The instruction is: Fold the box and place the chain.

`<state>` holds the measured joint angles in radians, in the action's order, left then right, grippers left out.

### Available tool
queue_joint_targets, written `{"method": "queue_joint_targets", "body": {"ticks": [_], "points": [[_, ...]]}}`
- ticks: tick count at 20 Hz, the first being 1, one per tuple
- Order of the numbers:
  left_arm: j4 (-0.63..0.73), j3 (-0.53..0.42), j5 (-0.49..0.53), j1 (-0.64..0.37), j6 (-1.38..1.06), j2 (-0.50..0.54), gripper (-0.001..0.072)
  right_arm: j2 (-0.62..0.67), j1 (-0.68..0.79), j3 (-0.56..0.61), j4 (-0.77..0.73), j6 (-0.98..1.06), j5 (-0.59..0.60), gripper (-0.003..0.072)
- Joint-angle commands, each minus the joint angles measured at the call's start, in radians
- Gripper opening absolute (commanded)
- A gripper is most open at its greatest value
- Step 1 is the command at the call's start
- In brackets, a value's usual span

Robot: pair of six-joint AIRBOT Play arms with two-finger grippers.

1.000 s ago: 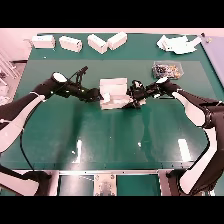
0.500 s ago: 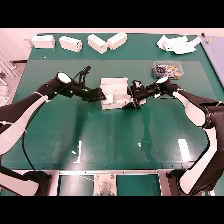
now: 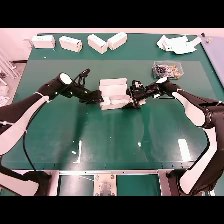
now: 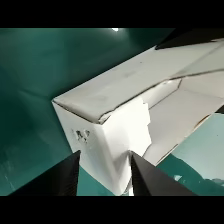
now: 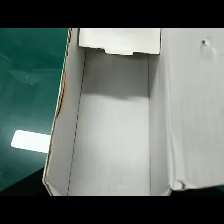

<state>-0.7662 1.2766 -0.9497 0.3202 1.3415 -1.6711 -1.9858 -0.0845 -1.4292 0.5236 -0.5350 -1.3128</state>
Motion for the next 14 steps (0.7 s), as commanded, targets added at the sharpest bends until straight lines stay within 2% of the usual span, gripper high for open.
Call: {"method": "queue_joint_targets", "body": {"ticks": [1, 4, 9, 14], "points": [[-0.039, 0.006, 0.018, -0.001, 0.04, 0.0, 0.0376, 0.0, 0.001, 0.0, 0.002, 0.0, 0.0, 0.0579], [-0.05, 0.033, 0.018, 0.008, 0.06, 0.0, 0.0376, 0.0, 0.001, 0.0, 0.002, 0.0, 0.0, 0.0579], [-0.095, 0.048, 0.104, 0.058, 0.106, 0.0, 0.0375, 0.0, 0.001, 0.0, 0.001, 0.0, 0.0, 0.0579], [-0.087, 0.048, 0.062, 0.064, 0.196, 0.0, 0.0375, 0.0, 0.001, 0.0, 0.001, 0.0, -0.001, 0.0579]]}}
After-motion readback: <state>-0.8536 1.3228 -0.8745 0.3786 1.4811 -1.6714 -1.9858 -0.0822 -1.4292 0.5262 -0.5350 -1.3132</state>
